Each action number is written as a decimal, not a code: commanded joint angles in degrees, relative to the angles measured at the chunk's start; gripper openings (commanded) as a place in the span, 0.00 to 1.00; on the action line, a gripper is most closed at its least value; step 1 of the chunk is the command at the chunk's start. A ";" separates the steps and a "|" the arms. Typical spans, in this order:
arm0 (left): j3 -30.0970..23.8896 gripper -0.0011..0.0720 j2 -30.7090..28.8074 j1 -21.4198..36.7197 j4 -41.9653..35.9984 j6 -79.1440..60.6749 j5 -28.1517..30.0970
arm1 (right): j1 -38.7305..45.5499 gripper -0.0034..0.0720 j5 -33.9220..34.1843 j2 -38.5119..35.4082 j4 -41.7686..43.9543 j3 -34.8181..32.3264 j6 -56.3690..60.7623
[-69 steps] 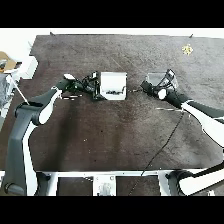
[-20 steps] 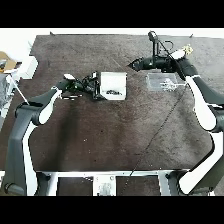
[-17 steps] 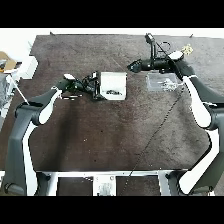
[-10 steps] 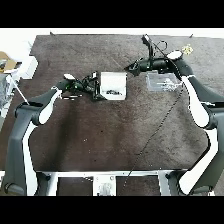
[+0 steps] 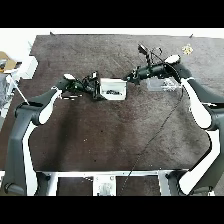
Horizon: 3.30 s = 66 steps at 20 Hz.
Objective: Fold the box and place the chain.
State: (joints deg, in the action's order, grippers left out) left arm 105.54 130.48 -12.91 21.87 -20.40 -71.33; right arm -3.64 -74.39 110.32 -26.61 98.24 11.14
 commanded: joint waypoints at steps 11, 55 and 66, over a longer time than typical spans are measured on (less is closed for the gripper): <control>0.00 0.49 0.00 0.04 0.00 -0.02 0.00 | -4.31 0.11 9.97 -6.99 1.01 -14.80 -14.45; 0.00 0.49 0.00 0.04 0.00 -0.02 0.02 | -6.88 0.55 15.87 -3.76 0.72 -13.33 -25.38; 0.00 0.49 0.00 0.04 0.00 -0.02 0.02 | -7.17 0.45 15.93 -3.13 -5.42 -9.94 -22.51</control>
State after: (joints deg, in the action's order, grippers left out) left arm 105.54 130.48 -12.88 21.85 -20.36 -71.22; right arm -10.70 -58.17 106.83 -29.02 87.96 -13.15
